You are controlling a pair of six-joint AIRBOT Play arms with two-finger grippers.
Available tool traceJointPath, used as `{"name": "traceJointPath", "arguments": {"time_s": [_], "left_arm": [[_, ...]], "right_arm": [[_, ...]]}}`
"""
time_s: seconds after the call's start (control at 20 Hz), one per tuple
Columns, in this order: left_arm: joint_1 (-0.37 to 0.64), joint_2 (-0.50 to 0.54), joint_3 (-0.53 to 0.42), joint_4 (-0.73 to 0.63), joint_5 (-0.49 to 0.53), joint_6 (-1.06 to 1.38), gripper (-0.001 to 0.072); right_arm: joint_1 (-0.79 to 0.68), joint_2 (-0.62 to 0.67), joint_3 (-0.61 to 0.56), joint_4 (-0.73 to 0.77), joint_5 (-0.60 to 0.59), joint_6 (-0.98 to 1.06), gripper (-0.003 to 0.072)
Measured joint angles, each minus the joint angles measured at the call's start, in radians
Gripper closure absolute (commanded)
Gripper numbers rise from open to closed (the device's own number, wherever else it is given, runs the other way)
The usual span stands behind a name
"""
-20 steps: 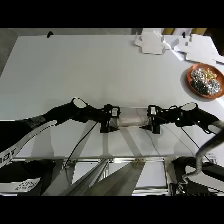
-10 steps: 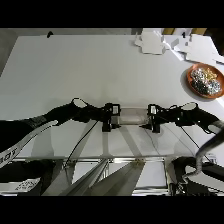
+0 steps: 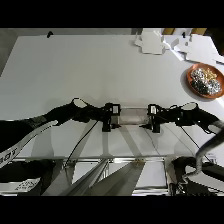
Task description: Fold the box and place the chain.
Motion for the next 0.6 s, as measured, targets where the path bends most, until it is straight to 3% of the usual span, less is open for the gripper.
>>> {"name": "traceJointPath", "arguments": {"time_s": [0.6], "left_arm": [[0.000, 0.000, 0.000, 0.000, 0.000, -0.001, 0.0499]], "right_arm": [[0.000, 0.000, 0.000, 0.000, -0.005, -0.003, 0.0209]]}}
